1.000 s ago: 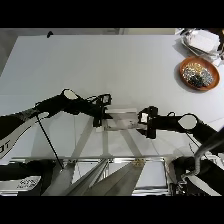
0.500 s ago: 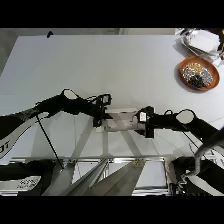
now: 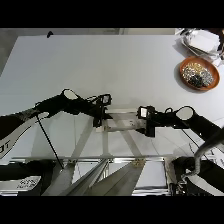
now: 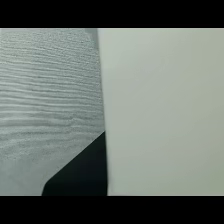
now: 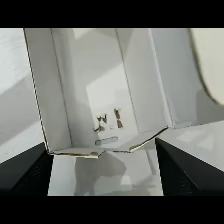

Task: Fold the box and place the chain.

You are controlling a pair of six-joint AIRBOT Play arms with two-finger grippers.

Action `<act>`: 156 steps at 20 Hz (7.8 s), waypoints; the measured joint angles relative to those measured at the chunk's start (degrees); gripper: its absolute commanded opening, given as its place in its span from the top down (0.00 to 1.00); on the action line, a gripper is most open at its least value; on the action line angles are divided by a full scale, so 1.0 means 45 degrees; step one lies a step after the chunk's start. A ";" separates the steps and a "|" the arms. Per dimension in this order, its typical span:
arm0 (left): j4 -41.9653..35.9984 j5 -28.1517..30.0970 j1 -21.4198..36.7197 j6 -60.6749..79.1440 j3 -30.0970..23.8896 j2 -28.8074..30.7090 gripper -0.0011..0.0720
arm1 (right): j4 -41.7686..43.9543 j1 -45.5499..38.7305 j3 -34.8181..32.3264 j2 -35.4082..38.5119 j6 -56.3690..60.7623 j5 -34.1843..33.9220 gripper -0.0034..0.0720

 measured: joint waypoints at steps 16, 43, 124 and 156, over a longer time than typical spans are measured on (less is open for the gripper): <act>-0.0005 0.0015 0.0000 0.0000 0.0000 0.0000 0.97 | 0.1015 -0.0155 0.0330 -0.0393 -0.1438 0.0015 0.06; 0.0010 -0.0044 -0.0005 0.0010 0.0000 0.0000 0.97 | 0.1938 0.0223 -0.0199 -0.1127 -0.2050 0.0355 0.09; 0.2225 -0.1214 0.2361 -0.2152 -0.0010 0.3623 0.97 | 0.2429 0.0233 0.0189 -0.2773 -0.3521 -0.0010 0.43; 0.4022 0.4673 -0.2424 -1.2604 -0.0010 0.3453 0.98 | 0.2409 0.0233 0.0189 -0.2778 -0.3536 0.0029 0.43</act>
